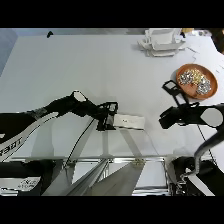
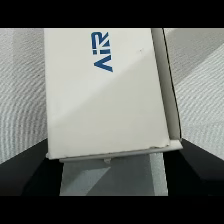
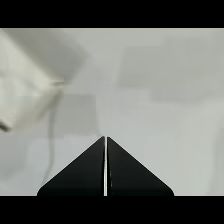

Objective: Fold the box and place the chain.

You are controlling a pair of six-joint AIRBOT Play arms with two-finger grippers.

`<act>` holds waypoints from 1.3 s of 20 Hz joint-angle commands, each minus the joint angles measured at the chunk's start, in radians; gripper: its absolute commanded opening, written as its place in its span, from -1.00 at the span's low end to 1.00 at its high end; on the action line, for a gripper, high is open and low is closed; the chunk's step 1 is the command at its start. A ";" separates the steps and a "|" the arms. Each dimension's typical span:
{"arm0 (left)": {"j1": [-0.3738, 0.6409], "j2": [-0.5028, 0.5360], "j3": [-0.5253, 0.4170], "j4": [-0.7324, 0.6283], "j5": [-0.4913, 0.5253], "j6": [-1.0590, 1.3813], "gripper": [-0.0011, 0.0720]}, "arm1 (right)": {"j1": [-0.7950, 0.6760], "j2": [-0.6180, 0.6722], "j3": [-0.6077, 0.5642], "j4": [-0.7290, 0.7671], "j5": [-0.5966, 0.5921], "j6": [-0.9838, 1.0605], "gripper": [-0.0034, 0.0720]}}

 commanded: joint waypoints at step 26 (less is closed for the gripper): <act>0.001 0.002 0.001 -0.012 -0.023 0.000 -0.84 | -0.264 0.012 -0.110 -0.164 0.159 0.217 -0.86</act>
